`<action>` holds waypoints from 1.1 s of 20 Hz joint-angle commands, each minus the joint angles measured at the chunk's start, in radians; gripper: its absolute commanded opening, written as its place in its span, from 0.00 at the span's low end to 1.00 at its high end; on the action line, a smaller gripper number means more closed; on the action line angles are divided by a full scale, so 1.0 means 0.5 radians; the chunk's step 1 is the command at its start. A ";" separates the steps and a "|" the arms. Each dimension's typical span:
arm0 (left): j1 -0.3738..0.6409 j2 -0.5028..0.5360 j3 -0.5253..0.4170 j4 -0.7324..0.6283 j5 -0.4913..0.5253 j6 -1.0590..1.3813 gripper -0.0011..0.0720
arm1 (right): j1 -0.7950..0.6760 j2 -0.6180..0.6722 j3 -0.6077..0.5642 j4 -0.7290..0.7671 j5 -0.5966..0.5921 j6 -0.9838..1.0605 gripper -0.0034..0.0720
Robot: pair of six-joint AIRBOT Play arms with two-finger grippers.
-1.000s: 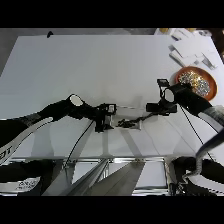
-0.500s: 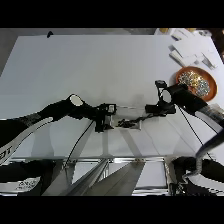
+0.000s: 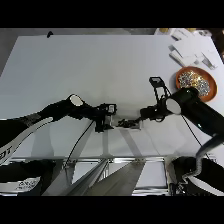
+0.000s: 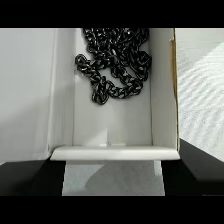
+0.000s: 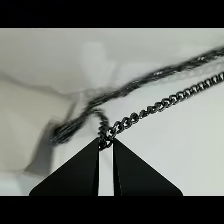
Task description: Fold the box and place the chain.
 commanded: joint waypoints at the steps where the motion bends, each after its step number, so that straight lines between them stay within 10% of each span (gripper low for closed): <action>1: 0.000 0.002 0.000 0.001 0.000 0.001 0.22 | 0.274 0.251 0.001 0.014 0.002 0.203 0.07; 20: 0.000 0.002 0.000 0.001 0.000 0.001 0.22 | 0.711 0.190 -0.014 0.010 -0.536 0.493 0.07; 22: 0.000 0.002 0.000 0.001 0.001 0.001 0.22 | 0.711 0.150 -0.027 0.011 -0.474 0.491 0.21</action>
